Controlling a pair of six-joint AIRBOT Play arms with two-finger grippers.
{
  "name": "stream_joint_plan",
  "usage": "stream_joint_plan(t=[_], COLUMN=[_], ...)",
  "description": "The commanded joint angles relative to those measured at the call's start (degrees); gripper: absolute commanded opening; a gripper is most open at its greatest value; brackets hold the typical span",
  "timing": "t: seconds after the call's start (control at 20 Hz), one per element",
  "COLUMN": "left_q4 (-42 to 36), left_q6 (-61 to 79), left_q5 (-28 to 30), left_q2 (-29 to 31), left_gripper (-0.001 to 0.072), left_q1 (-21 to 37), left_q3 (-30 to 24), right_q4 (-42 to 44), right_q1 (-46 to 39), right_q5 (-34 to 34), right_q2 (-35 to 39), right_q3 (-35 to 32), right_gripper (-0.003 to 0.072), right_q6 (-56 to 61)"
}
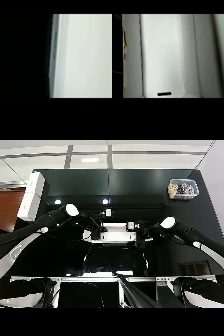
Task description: Fold the box and place the chain.
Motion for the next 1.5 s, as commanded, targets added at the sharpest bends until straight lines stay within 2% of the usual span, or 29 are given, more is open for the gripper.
stream_joint_plan(t=[0.0, 0.65, 0.7, 0.75, 1.05, 1.1, 1.25, 1.3, 1.35, 1.45], left_q4=[0.0, 0.0, 0.0, 0.0, 0.0, 0.02, 0.39, 1.9, 4.92, 11.67], left_q6=[0.02, 0.0, -0.02, 0.0, -0.22, -0.31, -2.71, -5.01, -8.2, -15.63], left_q5=[0.07, 0.09, 0.09, 0.09, 0.07, 0.07, 0.04, 0.02, 0.02, -1.09], left_q2=[-0.04, -0.04, -0.04, -0.04, 0.02, 0.22, 2.12, 3.52, 5.46, 9.88], left_gripper=[0.0026, 0.0026, 0.0026, 0.0026, 0.0032, 0.0075, 0.0514, 0.0626, 0.0674, 0.0704], left_q1=[-0.02, -0.04, -0.04, -0.04, -0.02, 0.02, 0.04, 0.11, 0.26, 1.18], left_q3=[-0.02, -0.02, -0.02, 0.0, 0.04, 0.07, 0.11, 0.11, 0.11, 0.09], right_q4=[0.59, 1.25, 1.25, 1.25, 1.22, 1.18, 1.2, 1.18, 1.18, 1.18], right_q1=[-0.35, -0.98, -0.98, -0.98, -0.57, -0.57, -0.57, -0.57, -0.57, -0.57], right_q5=[0.35, 0.7, 0.7, 0.7, 0.07, -0.04, -0.28, -0.28, -0.26, -0.28], right_q2=[-0.02, 0.02, 0.02, 0.0, 0.02, 0.0, 0.0, 0.0, 0.0, 0.0], right_q3=[-0.02, 0.02, 0.02, 0.02, 0.0, 0.0, 0.0, 0.0, 0.02, 0.0], right_gripper=[0.0707, 0.0706, 0.0673, 0.0575, 0.0569, 0.0569, 0.0568, 0.0492, 0.0432, 0.0433], right_q6=[-0.35, -0.74, -0.72, -0.72, -0.68, -0.61, -0.33, -0.35, -0.35, -0.35])
